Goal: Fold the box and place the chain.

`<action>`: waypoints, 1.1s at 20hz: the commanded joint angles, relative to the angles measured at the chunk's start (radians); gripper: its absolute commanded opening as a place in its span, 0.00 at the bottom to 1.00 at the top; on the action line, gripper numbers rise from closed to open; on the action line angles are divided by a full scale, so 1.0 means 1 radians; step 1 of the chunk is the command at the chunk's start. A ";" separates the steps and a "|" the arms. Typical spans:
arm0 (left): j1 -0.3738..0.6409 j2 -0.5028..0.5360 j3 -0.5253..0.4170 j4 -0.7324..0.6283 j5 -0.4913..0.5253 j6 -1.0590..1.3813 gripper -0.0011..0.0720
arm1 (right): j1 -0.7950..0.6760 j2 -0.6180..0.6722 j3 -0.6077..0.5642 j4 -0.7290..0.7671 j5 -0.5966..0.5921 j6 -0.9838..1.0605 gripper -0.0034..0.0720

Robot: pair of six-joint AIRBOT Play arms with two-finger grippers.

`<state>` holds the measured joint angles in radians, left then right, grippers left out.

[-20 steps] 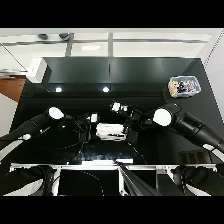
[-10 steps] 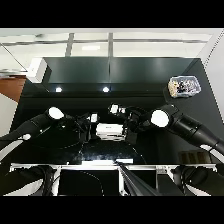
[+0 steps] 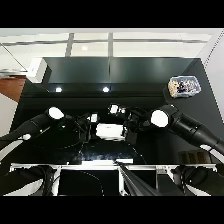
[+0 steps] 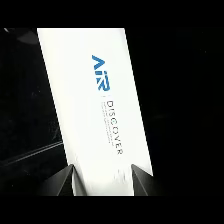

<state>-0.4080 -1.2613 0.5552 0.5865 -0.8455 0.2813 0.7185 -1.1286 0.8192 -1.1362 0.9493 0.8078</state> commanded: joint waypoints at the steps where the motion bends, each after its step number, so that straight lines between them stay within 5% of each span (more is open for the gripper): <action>1: 0.000 0.000 0.000 0.000 0.001 -0.001 0.59 | 0.001 0.000 0.000 0.000 0.000 0.000 0.63; 4: 0.000 -0.001 0.000 0.000 0.001 -0.001 0.59 | 0.001 0.000 0.000 0.000 0.000 0.000 0.63; 6: 0.000 -0.001 0.000 0.000 0.001 -0.001 0.59 | 0.001 0.000 0.000 0.001 0.001 0.000 0.51; 22: 0.000 -0.001 0.000 0.000 0.001 -0.001 0.59 | 0.002 -0.001 0.000 0.000 0.000 0.000 0.52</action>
<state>-0.4080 -1.2613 0.5552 0.5861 -0.8452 0.2806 0.7197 -1.1286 0.8192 -1.1355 0.9497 0.8078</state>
